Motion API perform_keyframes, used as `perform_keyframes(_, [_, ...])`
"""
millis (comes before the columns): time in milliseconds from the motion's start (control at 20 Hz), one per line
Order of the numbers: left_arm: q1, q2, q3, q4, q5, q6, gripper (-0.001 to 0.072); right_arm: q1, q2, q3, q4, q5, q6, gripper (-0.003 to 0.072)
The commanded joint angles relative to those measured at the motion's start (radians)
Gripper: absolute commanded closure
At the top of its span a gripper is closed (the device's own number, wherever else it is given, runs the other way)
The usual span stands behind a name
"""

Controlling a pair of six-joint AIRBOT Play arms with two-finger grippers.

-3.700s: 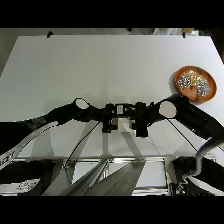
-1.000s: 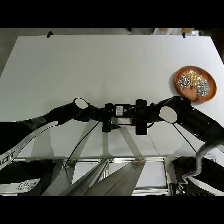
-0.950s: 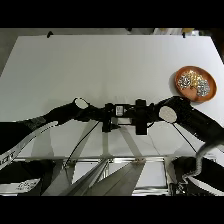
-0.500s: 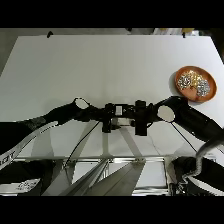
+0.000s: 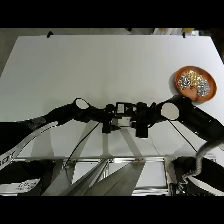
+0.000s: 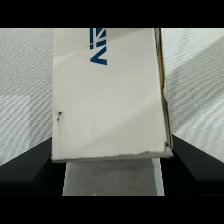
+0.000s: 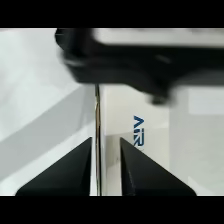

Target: Fold the box and place the chain.

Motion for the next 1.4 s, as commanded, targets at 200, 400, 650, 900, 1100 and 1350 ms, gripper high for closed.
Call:
perform_keyframes(200, [0.001, 0.001, 0.0, -0.001, 0.003, 0.0, 0.0559, -0.052, -0.013, -0.005, 0.113, 0.008, -0.001, 0.0652])
perform_keyframes(400, [0.001, 0.001, 0.0, -0.001, 0.003, 0.0, 0.0559, -0.052, -0.037, -0.037, 0.112, 0.01, -0.001, 0.0657])
perform_keyframes(650, [0.001, 0.001, 0.0, -0.001, 0.003, 0.0, 0.0559, -0.052, -0.037, -0.042, 0.07, 0.003, 0.0, 0.0672])
perform_keyframes(900, [0.001, 0.001, 0.0, -0.001, 0.003, 0.0, 0.0559, -0.052, -0.039, -0.068, 0.065, -0.024, 0.0, 0.0672])
perform_keyframes(1100, [0.001, 0.001, 0.0, -0.001, 0.003, 0.0, 0.0559, -0.052, -0.039, -0.103, 0.068, -0.029, 0.001, 0.0672])
perform_keyframes(1350, [0.001, 0.001, 0.0, -0.001, 0.003, 0.0, 0.0559, -0.052, -0.039, -0.103, 0.069, -0.049, 0.001, 0.0672])
